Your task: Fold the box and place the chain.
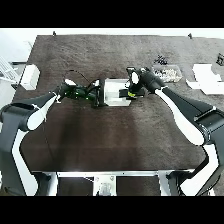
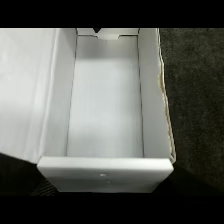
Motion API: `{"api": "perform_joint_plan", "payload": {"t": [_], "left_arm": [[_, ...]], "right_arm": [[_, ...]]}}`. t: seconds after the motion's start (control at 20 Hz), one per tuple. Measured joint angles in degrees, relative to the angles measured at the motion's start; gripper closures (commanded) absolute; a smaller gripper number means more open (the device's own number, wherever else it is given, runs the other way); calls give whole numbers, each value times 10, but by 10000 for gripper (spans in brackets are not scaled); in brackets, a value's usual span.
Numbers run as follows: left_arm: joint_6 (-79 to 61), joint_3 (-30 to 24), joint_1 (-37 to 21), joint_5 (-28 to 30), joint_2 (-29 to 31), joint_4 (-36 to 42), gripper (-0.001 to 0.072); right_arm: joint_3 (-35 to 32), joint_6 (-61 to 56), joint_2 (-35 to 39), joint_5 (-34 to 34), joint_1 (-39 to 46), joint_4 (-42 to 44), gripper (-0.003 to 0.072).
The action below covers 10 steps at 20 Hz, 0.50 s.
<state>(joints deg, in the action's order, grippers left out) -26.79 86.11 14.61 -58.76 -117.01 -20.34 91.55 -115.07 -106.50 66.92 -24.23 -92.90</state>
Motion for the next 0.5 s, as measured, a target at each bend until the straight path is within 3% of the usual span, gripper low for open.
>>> {"api": "perform_joint_plan", "payload": {"t": [0.15,0.2,0.25,0.3,0.5], "left_arm": [[0,0,0,0,0,0,239],[-1,0,0,0,0,0,240],[-2,0,0,1,0,0,240],[-4,0,0,2,0,-1,239],[-3,0,-1,4,0,-1,239]], "right_arm": [[2,0,-5,6,-5,-3,679],[3,0,-6,7,-6,-5,604],[6,3,-8,9,-6,-7,380],[7,3,-10,13,-7,-8,253],[22,3,-6,14,-5,-2,207]]}}
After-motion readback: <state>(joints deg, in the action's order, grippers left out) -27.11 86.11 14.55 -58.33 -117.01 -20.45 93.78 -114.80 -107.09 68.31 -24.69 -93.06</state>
